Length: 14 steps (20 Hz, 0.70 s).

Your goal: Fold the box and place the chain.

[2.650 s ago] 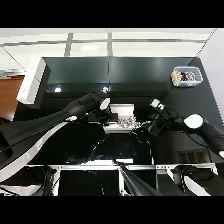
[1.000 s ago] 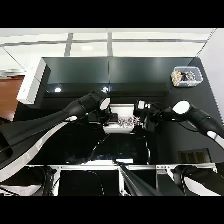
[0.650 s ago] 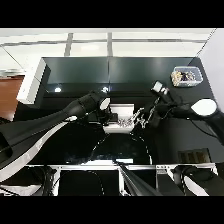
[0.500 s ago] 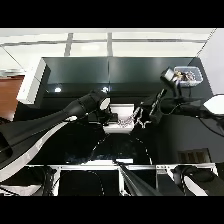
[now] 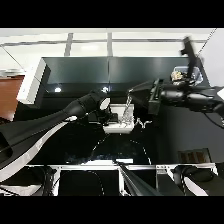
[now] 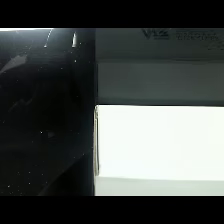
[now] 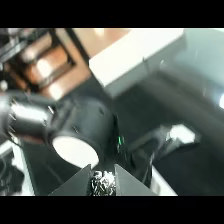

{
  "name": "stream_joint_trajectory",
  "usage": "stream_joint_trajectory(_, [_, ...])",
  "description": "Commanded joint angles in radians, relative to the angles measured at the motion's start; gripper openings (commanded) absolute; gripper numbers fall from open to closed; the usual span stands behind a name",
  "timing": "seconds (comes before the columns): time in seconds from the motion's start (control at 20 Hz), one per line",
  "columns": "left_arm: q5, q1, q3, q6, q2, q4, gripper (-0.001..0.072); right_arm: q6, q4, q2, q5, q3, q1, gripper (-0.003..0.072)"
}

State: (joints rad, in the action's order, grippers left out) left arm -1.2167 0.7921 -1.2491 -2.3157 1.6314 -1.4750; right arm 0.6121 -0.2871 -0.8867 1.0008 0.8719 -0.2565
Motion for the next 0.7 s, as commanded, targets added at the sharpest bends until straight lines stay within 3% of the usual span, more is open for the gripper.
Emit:
stream_joint_trajectory(0.0, [0.0,0.0,0.0,0.0,0.0,0.0,0.0034,0.107,-0.185,-0.089,-0.019,0.003,-0.067,0.0029])
stream_joint_trajectory(0.1, [0.0,0.0,0.0,0.0,0.0,0.0,0.0034,0.142,-0.274,-0.138,-0.03,0.003,-0.077,0.0031])
stream_joint_trajectory(0.15, [0.0,0.0,0.0,0.0,0.0,0.0,0.0034,0.164,-0.318,-0.149,-0.038,0.003,-0.071,0.0093])
stream_joint_trajectory(0.2, [0.0,0.0,0.0,0.0,0.0,0.0,0.0034,0.177,-0.356,-0.148,-0.039,0.003,-0.059,0.0283])
stream_joint_trajectory(0.25, [0.0,0.0,0.0,0.0,0.0,0.0,0.0034,0.184,-0.375,-0.144,-0.027,0.003,-0.031,0.0387])
stream_joint_trajectory(0.5, [0.0,0.0,0.0,0.0,0.0,0.0,0.0034,0.188,-0.452,-0.121,0.203,-0.017,0.235,0.0387])
stream_joint_trajectory(0.65, [0.0,0.0,0.0,0.0,0.0,0.0,0.0034,0.075,-0.369,-0.119,0.177,-0.222,0.312,0.0388])
